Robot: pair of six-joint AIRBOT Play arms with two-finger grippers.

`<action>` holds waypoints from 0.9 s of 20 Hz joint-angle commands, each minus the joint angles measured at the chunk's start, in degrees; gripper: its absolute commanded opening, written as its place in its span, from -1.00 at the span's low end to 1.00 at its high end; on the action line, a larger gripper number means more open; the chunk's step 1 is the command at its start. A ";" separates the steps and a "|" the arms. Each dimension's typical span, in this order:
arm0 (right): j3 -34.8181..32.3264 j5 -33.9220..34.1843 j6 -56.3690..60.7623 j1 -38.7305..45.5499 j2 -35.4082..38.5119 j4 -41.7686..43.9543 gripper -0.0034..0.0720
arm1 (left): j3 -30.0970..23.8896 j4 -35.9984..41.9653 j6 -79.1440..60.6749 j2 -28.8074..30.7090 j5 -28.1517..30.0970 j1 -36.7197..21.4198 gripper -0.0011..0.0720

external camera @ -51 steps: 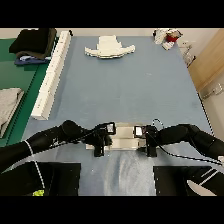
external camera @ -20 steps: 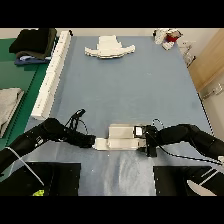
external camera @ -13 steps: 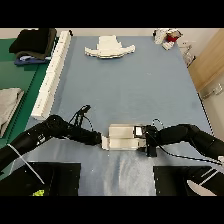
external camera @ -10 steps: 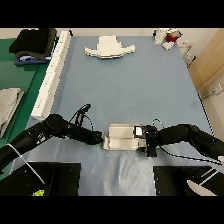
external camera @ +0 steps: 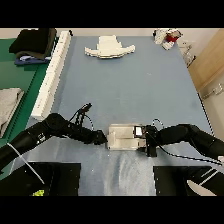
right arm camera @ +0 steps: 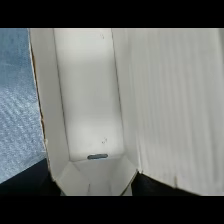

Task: Fold the box.

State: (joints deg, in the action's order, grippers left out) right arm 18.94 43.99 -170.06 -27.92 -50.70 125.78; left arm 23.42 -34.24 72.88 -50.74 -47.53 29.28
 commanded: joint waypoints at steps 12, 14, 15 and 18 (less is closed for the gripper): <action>0.04 -0.02 0.00 -0.02 0.04 0.00 0.46 | 3.54 -5.66 13.40 -0.04 4.72 6.67 0.31; 0.04 0.00 0.00 -0.02 0.04 0.00 0.46 | 5.70 -11.61 20.85 -0.31 7.19 11.26 0.31; 0.04 -0.02 0.00 -0.02 0.04 0.00 0.46 | 6.64 -15.13 25.31 -0.81 7.98 13.27 0.31; 0.04 0.00 0.00 -0.02 0.04 0.00 0.46 | 9.62 -24.41 37.99 -4.61 8.11 18.36 0.31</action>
